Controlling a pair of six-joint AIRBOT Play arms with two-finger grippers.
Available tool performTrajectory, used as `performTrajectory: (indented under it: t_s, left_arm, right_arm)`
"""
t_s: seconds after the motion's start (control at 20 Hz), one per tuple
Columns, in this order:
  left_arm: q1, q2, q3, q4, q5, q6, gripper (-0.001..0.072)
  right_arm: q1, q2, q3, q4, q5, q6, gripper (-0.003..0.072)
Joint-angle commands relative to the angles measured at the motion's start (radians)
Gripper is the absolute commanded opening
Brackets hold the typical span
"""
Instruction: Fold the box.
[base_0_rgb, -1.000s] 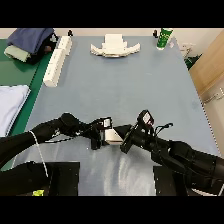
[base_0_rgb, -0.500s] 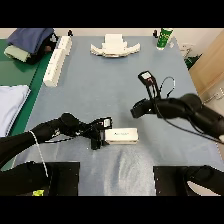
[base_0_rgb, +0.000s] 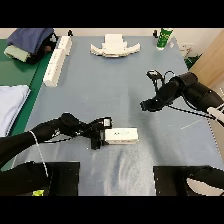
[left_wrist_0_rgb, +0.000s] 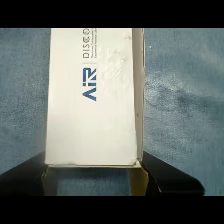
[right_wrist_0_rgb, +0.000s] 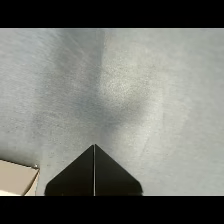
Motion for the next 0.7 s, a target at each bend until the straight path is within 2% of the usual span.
performTrajectory:
  t_s: [0.0, 0.1, 0.25, 0.4, 0.65]
  left_arm:
    - [0.03, 0.007, 0.009, -0.011, 0.008, -0.132, 0.0471]
    - [0.101, 0.041, 0.012, -0.011, 0.006, -0.204, 0.0471]
    - [0.27, 0.135, 0.012, -0.01, 0.027, -0.259, 0.0471]
    - [0.502, 0.208, 0.012, 0.08, 0.08, -0.437, 0.0471]
    - [0.902, 0.219, 0.012, 0.268, 0.025, -0.591, 0.0471]
  right_arm:
    - [-0.006, -0.01, 0.008, -0.008, -0.021, 0.01, 0.0004]
    - [-0.006, -0.01, 0.008, -0.008, -0.021, 0.01, 0.0004]
    - [-0.006, -0.01, 0.008, -0.008, -0.021, 0.01, 0.0004]
    - [-0.007, -0.01, 0.008, -0.008, -0.021, 0.01, 0.0004]
    - [-0.006, -0.01, 0.008, -0.008, -0.021, 0.01, 0.0004]
